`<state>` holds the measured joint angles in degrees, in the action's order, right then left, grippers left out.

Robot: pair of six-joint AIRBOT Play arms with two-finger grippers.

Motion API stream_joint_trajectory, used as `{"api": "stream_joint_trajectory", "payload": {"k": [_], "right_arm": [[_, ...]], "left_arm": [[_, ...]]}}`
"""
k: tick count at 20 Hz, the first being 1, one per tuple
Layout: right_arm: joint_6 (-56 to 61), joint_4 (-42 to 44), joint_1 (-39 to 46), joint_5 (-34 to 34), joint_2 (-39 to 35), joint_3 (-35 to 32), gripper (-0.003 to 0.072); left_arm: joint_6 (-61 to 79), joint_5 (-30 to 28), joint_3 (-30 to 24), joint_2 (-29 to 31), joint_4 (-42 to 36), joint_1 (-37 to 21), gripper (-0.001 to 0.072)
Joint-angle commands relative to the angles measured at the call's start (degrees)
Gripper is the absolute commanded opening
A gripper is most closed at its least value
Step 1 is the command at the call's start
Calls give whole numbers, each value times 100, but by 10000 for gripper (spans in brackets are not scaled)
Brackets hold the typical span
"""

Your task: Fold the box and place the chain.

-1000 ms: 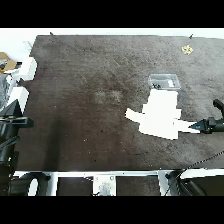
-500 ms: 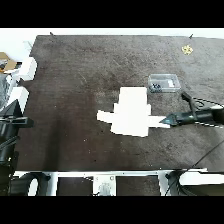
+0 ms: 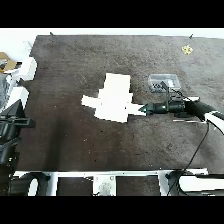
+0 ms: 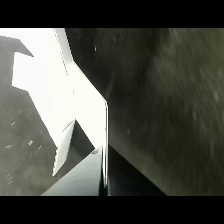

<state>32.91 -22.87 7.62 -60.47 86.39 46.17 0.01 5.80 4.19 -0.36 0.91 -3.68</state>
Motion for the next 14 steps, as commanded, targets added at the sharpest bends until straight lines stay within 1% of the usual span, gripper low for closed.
{"api": "stream_joint_trajectory", "payload": {"k": [1, 2, 5, 6, 7, 9, 10, 14], "right_arm": [[-286, 120, -398, 654, 13, 221, 4], [-452, 70, -463, 699, 13, 306, 4], [-487, -297, -505, 721, 22, 562, 5], [-483, -444, -505, 765, 50, 634, 4], [-476, -498, -505, 855, 98, 667, 5], [-470, -514, -527, 909, 175, 667, 4], [-483, -584, -555, 907, 173, 669, 5], [-621, -758, -715, 953, 173, 675, 5]], "left_arm": [[17, 603, 4, 4, 7, 0, 84], [68, 863, 20, 2, 9, 0, 392], [-2, 1567, 79, -153, -7, 0, 396], [-50, 1777, 149, -380, -7, 0, 396], [-114, 1947, 260, -752, -7, 0, 401], [-116, 2288, 612, -1648, -7, 0, 415], [-116, 2542, 890, -2225, -7, 0, 414], [-162, 4022, 2361, -4760, 24, 0, 415]]}}
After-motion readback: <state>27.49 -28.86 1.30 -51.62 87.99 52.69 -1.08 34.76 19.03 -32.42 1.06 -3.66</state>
